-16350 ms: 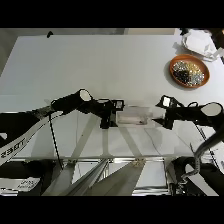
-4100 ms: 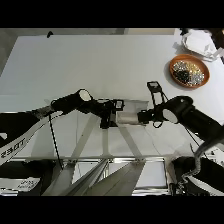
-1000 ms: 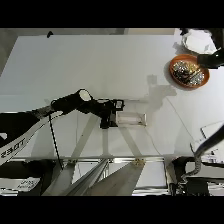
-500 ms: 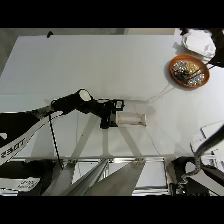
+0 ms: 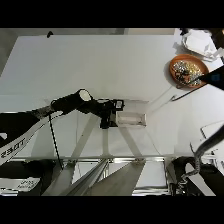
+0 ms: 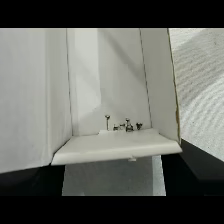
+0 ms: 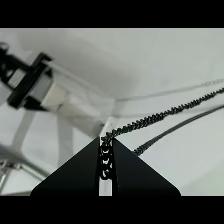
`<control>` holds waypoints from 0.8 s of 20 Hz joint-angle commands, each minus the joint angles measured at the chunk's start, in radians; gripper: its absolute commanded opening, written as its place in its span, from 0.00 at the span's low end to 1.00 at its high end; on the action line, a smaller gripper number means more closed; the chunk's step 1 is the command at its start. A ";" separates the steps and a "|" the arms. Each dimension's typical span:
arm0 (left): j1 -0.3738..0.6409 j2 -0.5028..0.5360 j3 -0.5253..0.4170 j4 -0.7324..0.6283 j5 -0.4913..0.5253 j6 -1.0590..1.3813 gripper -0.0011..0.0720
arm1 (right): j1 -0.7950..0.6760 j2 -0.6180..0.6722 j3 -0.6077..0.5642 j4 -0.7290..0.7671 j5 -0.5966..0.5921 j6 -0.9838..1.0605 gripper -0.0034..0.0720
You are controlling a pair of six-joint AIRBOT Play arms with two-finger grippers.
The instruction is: Fold the box and place the chain.
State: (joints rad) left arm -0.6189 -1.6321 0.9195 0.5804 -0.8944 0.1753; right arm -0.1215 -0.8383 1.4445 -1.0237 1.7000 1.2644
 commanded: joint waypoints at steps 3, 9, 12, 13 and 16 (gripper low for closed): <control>0.000 0.000 0.001 0.000 0.000 0.000 0.48 | 0.195 0.116 -0.238 0.003 -0.081 0.022 0.07; 0.000 0.000 0.001 0.000 0.000 0.000 0.48 | 0.303 0.132 -0.497 -0.022 -0.266 0.022 0.07; 0.000 0.000 0.001 0.000 0.000 0.000 0.48 | 0.354 0.132 -0.554 -0.019 -0.356 0.041 0.07; 0.000 0.000 0.001 0.000 0.000 0.000 0.48 | 0.373 0.132 -0.564 -0.019 -0.375 0.040 0.07; 0.000 0.000 0.001 0.000 0.000 0.000 0.48 | 0.444 0.131 -0.612 -0.019 -0.473 0.041 0.07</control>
State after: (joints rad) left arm -0.6189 -1.6321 0.9195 0.5804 -0.8948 0.1753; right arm 0.2630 -0.7082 0.8837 -1.0424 1.3373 1.3014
